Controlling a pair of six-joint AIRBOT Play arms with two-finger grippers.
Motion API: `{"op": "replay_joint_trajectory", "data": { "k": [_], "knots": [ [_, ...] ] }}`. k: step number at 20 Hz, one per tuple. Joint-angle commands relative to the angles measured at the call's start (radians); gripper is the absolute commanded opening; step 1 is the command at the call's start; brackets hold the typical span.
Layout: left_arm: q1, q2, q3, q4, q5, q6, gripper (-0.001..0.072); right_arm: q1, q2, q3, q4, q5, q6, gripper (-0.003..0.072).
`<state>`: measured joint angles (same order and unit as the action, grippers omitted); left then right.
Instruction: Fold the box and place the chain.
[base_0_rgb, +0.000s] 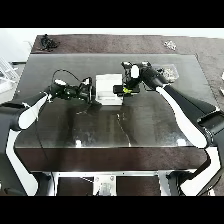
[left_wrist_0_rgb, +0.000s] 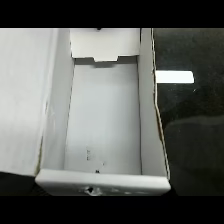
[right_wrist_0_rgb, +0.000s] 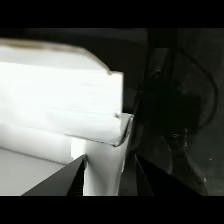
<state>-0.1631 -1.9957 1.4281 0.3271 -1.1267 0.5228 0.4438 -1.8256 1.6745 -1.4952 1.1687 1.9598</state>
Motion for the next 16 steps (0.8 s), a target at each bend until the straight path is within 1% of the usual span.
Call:
{"op": "replay_joint_trajectory", "data": {
  "k": [1,4,10,12,16],
  "knots": [
    [0.001,0.000,0.000,0.002,0.000,0.001,0.0417,0.026,-0.006,0.015,-0.115,0.000,0.121,0.0385],
    [0.001,0.000,0.000,0.002,0.001,0.001,0.0417,0.029,-0.021,0.019,-0.126,0.001,0.174,0.0385],
    [0.001,0.000,0.000,0.002,0.005,0.001,0.0416,0.029,-0.038,0.021,-0.140,0.037,0.176,0.0382],
    [0.001,0.000,0.000,0.002,0.004,0.001,0.0417,0.029,-0.042,0.034,-0.146,0.039,0.180,0.0363],
    [0.001,0.000,0.000,0.002,0.004,0.001,0.0417,0.029,-0.076,0.079,-0.148,0.088,0.177,0.0362]
  ]
}}
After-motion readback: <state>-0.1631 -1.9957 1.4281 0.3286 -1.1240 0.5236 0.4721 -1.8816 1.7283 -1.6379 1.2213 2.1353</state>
